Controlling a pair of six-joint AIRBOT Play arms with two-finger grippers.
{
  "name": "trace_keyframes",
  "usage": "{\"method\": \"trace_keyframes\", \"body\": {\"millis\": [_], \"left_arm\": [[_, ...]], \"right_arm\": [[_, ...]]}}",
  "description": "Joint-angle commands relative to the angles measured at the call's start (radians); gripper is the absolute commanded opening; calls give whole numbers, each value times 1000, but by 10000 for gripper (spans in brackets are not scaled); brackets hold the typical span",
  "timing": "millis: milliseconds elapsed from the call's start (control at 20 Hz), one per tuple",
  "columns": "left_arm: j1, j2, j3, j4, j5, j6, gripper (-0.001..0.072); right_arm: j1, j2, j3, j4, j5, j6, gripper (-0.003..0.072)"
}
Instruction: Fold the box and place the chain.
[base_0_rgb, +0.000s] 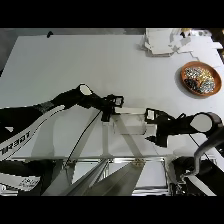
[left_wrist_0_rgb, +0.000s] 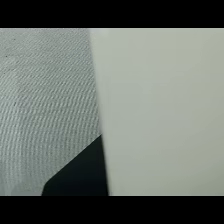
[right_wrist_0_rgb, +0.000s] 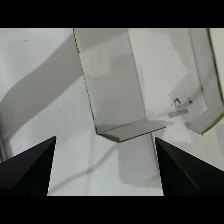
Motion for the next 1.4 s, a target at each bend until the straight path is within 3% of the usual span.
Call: {"method": "trace_keyframes", "body": {"millis": [0, 150, 450, 950, 1150, 1350], "left_arm": [[0, 0, 0, 0, -2, 0, 13], [0, 0, 0, 0, -4, 0, 13], [0, 0, 0, 0, -5, 0, 13], [0, 0, 0, 0, -5, 0, 13], [0, 0, 0, 0, -5, 0, 13], [0, 0, 0, 0, -5, 0, 13]], "right_arm": [[94, 3, -87, -57, -198, -27, 687], [208, 25, -160, -96, -408, -9, 687], [257, 26, -196, -201, -530, -8, 687], [169, 26, -142, -208, -528, -8, 686], [105, 19, -137, -108, -528, -34, 688], [48, -39, -116, 38, -491, -184, 688]]}}
